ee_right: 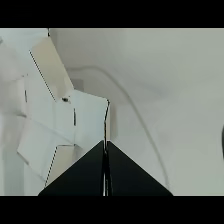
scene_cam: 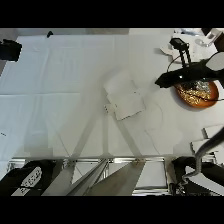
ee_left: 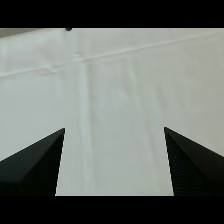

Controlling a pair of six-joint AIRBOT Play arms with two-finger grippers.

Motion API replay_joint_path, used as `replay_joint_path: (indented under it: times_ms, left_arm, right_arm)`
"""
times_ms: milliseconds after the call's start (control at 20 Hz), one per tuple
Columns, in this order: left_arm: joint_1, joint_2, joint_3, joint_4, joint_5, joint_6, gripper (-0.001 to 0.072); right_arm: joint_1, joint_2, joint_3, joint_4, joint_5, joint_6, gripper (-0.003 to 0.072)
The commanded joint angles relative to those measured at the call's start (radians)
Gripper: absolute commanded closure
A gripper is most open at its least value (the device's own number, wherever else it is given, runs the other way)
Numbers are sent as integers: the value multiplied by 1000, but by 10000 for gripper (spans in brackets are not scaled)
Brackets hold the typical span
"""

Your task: Fold the box and place the chain.

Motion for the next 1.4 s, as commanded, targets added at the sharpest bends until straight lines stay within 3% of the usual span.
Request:
replay_joint_path:
  times_ms: [0, 300, 550, 700, 1000, 1050, 1100, 1150, 1350]
  left_arm:
    - [0, 0, 1, 0, 0, 0, 14]
    - [0, 0, 1, 0, 0, 0, 14]
    - [0, 0, 1, 0, 0, 0, 14]
    - [0, 0, 1, 0, 0, 0, 14]
    - [0, 0, 1, 0, 0, 0, 14]
    - [0, 0, 1, 0, 0, 0, 14]
    - [0, 0, 1, 0, 0, 0, 14]
    - [0, 0, 1, 0, 0, 0, 14]
    - [0, 0, 1, 0, 0, 0, 14]
  right_arm:
    - [69, -17, 0, 87, -174, -27, 677]
    - [131, -45, 0, 180, -262, -92, 677]
    - [130, -87, -2, -9, -313, 134, 677]
    - [131, -156, -16, -11, -374, 219, 677]
    - [130, -290, -16, -20, -312, 233, 665]
    - [130, -286, -15, -35, -298, 230, 567]
    - [127, -281, -15, -55, -282, 230, 402]
    - [120, -276, -13, -67, -259, 229, 332]
    - [86, -281, 67, -130, -97, 180, 333]
